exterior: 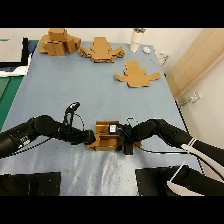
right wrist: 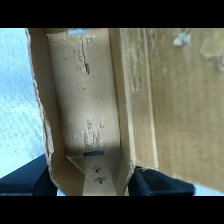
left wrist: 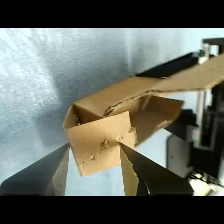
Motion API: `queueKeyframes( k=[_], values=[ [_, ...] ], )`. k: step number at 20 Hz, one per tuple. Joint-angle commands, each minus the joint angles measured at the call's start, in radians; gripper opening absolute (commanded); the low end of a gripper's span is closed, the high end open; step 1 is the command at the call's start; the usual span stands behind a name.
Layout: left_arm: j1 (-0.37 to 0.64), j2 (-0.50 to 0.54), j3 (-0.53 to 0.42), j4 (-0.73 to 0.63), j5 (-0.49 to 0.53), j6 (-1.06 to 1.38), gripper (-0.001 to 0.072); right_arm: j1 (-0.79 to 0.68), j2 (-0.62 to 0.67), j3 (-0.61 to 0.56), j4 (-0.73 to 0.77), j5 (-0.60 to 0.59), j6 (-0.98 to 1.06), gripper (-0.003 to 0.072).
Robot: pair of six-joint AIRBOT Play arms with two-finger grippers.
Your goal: Fold the box.
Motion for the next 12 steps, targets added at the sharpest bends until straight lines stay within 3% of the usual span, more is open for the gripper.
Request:
queueKeyframes(
  k=[1,4,12],
  values=[
    [-0.084,-0.044,0.061,0.177,0.003,-0.230,0.0488,0.000,0.000,0.000,0.000,0.000,0.000,0.0513],
    [-0.145,-0.107,0.113,0.191,-0.002,-0.294,0.0489,0.000,0.000,0.000,0.000,0.000,0.000,0.0513],
    [-0.252,-0.158,0.212,0.432,-0.103,-0.615,0.0488,0.000,0.000,0.000,0.000,0.000,0.000,0.0513]
  ],
)
